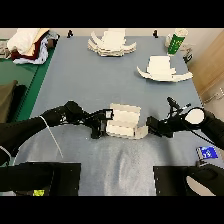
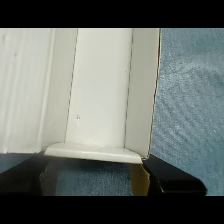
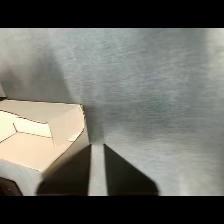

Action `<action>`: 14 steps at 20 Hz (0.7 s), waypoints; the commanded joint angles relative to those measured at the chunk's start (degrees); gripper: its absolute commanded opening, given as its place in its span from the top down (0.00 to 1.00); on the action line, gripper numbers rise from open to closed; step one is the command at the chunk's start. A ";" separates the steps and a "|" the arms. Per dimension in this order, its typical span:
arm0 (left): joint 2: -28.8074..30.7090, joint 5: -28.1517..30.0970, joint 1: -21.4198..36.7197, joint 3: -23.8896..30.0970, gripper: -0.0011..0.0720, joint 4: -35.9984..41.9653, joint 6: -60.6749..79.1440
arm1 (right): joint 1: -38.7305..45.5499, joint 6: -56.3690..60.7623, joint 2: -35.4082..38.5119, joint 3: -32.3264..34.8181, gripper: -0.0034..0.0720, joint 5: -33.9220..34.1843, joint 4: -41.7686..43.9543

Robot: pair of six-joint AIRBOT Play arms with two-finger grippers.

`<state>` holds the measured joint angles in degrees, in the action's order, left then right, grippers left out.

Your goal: Fold the box.

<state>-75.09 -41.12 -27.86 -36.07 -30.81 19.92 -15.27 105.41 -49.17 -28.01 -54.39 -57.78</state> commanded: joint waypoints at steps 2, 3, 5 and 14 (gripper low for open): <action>-0.02 0.02 0.00 0.00 0.16 0.00 0.00 | -0.20 -2.49 0.07 -0.24 0.56 1.03 4.09; -0.02 0.02 0.00 0.00 0.16 0.00 0.00 | -0.20 -2.67 0.07 -0.24 0.56 1.36 4.81; -0.02 0.02 0.00 0.00 0.16 0.00 0.00 | -0.20 -4.17 0.07 -0.24 0.56 1.84 7.13; -0.02 0.02 0.00 0.00 0.16 0.00 0.00 | -2.91 -9.05 -5.35 -1.01 0.36 4.44 12.35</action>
<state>-75.09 -41.12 -27.86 -36.07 -30.81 19.92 -16.43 97.41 -51.77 -28.45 -51.03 -46.17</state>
